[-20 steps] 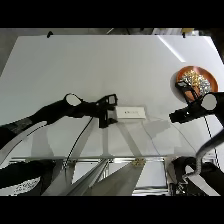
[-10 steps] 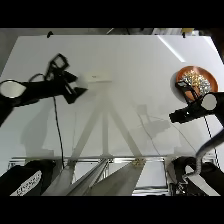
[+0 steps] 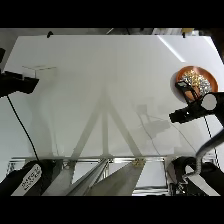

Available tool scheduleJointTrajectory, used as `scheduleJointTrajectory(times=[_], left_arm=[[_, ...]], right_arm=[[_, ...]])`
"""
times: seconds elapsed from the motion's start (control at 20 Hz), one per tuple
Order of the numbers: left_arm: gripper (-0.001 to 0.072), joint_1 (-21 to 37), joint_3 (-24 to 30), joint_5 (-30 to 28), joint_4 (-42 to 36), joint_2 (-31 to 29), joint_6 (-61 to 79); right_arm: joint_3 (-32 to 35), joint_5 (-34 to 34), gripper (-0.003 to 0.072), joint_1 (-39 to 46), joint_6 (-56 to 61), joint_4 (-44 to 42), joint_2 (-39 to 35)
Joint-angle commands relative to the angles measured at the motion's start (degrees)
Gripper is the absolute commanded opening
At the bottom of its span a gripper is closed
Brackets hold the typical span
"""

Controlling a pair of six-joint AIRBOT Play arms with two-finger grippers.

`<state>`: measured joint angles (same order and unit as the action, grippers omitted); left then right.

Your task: Fold the box and place the chain.

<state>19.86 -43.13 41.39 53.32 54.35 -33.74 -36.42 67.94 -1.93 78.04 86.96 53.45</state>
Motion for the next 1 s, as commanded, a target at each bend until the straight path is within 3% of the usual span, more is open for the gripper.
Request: scheduleJointTrajectory(times=[0.0,0.5,0.55,0.7,0.95], left_arm=[[0.0268,2.7,0.0,1.1,12.2,3.3,-11.2],[0.0289,2.7,4.8,14.2,19.3,5.5,-17.0],[0.0327,2.7,5.0,16.0,20.0,5.5,-17.8],[0.0584,2.7,5.1,19.6,20.9,5.4,-21.9],[0.0656,2.6,5.1,25.4,20.9,5.4,-23.3]], right_arm=[[0.0,0.0,0.0012,0.0,0.0,0.0,0.0],[0.0,0.0,0.0012,0.0,0.0,0.0,0.0],[0.0,0.0,0.0012,0.0,0.0,0.0,0.0],[0.0,0.0,0.0012,0.0,0.0,0.0,0.0],[0.0,0.0,0.0012,0.0,0.0,0.0,0.0]])
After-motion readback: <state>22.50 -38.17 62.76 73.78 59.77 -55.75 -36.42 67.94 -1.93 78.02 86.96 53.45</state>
